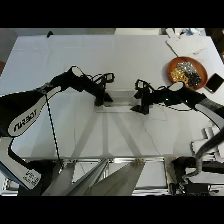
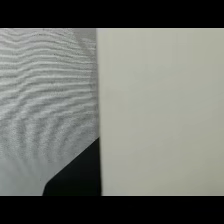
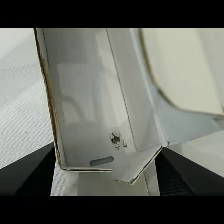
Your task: Fold the box and place the chain.
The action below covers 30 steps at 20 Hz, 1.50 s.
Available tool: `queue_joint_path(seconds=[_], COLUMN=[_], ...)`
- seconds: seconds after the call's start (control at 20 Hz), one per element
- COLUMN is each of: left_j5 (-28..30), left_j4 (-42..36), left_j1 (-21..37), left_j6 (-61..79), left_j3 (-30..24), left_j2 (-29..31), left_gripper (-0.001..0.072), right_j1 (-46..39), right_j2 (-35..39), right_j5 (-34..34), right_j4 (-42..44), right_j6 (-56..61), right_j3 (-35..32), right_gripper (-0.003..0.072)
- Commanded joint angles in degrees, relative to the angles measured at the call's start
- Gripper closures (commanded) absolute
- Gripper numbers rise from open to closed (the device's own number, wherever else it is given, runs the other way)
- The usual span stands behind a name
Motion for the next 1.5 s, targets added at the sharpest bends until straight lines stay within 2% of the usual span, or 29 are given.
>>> queue_joint_path(seconds=[0.0,0.4,0.7,1.45], left_j5=[0.0,0.0,0.0,0.0], left_j4=[0.0,0.0,0.0,0.0], left_j1=[0.0,0.0,0.0,0.0], left_j6=[0.0,0.0,0.0,0.0], left_j3=[0.0,0.0,0.0,0.0], left_j2=[0.0,0.0,0.0,0.0], left_gripper=[0.0698,0.0698,0.0698,0.0698], right_j1=[-1.1,-1.1,-1.2,-1.4], right_j2=[-4.4,-6.2,-8.6,-9.1], right_j5=[4.4,7.5,8.7,9.8], right_j4=[0.5,3.4,3.3,3.2], right_j6=[-0.7,-8.1,-8.1,-7.9], right_j3=[4.1,4.8,4.8,4.8], right_gripper=[0.0033,0.0033,0.0033,0.0033])
